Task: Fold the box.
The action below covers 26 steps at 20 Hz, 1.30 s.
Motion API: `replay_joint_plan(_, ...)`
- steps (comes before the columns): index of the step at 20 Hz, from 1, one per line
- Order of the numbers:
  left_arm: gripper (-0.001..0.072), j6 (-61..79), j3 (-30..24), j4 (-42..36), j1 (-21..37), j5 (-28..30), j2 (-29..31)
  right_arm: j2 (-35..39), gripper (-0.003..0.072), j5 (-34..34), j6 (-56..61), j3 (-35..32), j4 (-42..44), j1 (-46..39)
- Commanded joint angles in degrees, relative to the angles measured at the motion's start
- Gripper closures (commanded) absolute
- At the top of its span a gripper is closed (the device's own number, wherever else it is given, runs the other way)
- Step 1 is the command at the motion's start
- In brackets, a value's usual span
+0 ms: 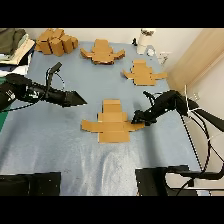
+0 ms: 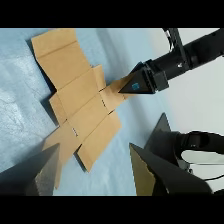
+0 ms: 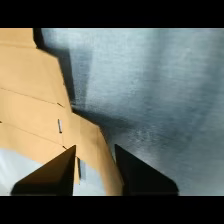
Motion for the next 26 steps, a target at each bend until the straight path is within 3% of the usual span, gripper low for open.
replay_joint_plan(1,0.0053,-1.7,-0.02,0.33,0.09,-0.11,-0.11,0.04,0.0372,0.02,-1.6,-0.13,2.36,2.21)
replay_joint_plan(4,0.0053,-1.86,-0.02,0.59,0.11,-0.15,-1.4,0.09,0.0666,2.6,-6.38,-0.11,5.86,4.5)
replay_joint_plan(5,0.0052,-1.86,-0.04,0.76,0.2,-0.15,-2.01,0.2,0.0683,3.37,-7.67,-0.15,6.34,5.51)
replay_joint_plan(8,0.0052,-1.79,-0.57,2.29,0.39,1.55,-3.06,1.53,0.0684,4.74,-9.66,-0.92,6.69,9.03)
replay_joint_plan(14,0.0051,-1.57,-6.75,4.74,4.17,3.93,-3.08,11.23,0.0684,18.05,-11.8,-11.08,6.4,17.25)
replay_joint_plan(19,0.0051,0.39,-8.22,3.96,1.97,7.5,-6.73,15.58,0.0684,21.14,-11.76,-12.52,6.45,21.86)
replay_joint_plan(26,0.0052,7.87,-7.58,-7.69,-2.67,7.3,-13.49,15.96,0.0684,21.31,-10.71,-12.52,6.43,23.02)
